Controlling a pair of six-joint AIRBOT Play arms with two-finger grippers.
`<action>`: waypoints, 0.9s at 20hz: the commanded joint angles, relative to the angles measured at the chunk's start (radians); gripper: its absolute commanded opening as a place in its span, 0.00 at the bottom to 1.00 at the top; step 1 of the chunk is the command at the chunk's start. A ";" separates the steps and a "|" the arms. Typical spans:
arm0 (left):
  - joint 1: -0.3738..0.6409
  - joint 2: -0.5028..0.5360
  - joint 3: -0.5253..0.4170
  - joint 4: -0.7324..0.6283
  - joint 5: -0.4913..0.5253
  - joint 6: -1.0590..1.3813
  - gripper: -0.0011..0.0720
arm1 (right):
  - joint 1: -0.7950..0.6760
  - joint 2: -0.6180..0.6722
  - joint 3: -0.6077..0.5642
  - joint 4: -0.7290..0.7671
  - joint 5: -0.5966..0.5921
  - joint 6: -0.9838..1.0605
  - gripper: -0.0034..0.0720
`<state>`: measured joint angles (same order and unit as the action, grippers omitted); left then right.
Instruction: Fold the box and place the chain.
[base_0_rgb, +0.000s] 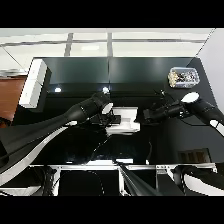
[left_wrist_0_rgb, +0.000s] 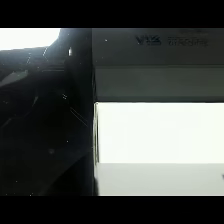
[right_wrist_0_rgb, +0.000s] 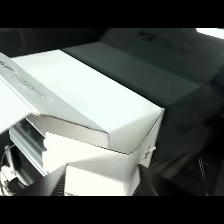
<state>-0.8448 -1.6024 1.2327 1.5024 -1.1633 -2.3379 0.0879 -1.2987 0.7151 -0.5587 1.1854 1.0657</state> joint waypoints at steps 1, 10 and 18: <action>0.000 0.000 0.000 0.000 0.003 0.000 0.05 | 0.067 0.000 0.024 -0.082 -0.050 0.061 0.67; 0.000 0.000 0.000 0.000 0.005 0.000 0.05 | 0.331 -0.001 0.092 -0.330 -0.263 0.330 0.67; 0.000 0.000 0.000 0.000 0.004 0.000 0.05 | 0.526 -0.011 0.122 -0.692 -0.293 0.751 0.67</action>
<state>-0.8444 -1.6024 1.2324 1.5055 -1.1633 -2.3371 0.5579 -1.3041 0.8307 -1.1286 0.9070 1.6379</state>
